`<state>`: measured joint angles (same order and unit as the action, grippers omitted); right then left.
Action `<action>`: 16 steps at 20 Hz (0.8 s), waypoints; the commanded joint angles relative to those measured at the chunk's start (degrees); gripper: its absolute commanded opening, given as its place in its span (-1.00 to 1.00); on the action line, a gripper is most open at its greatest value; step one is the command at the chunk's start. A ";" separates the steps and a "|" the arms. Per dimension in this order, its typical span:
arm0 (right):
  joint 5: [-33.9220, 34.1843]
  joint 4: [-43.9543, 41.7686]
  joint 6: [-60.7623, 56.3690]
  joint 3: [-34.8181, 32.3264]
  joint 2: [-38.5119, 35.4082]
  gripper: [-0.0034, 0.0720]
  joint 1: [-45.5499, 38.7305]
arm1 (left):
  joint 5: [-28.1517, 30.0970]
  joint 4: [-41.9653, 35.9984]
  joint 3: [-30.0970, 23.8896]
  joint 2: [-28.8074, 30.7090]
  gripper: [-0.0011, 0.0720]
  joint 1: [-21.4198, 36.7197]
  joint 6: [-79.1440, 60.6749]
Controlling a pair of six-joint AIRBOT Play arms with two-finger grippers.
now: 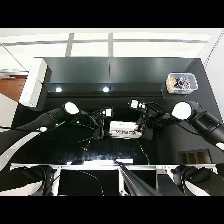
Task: Fold the box and place the chain.
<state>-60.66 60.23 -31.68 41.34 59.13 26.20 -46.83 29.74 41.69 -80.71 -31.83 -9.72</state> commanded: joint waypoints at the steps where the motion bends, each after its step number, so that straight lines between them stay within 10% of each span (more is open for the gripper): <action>1: -0.35 0.00 -0.04 -0.33 0.07 -0.20 0.04 | 0.02 -0.02 -0.04 -0.02 0.35 -0.02 0.07; 12: -0.39 -0.04 -0.04 -0.35 0.07 -0.20 0.04 | 0.02 -0.02 -0.04 -0.02 0.35 -0.02 0.07; 16: -0.35 -0.02 -0.07 -0.35 0.07 0.12 0.04 | 0.02 -0.02 -0.04 -0.02 0.35 -0.02 0.07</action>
<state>-61.49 60.34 -31.79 40.95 59.20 26.22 -46.81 29.69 41.67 -80.71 -31.83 -9.52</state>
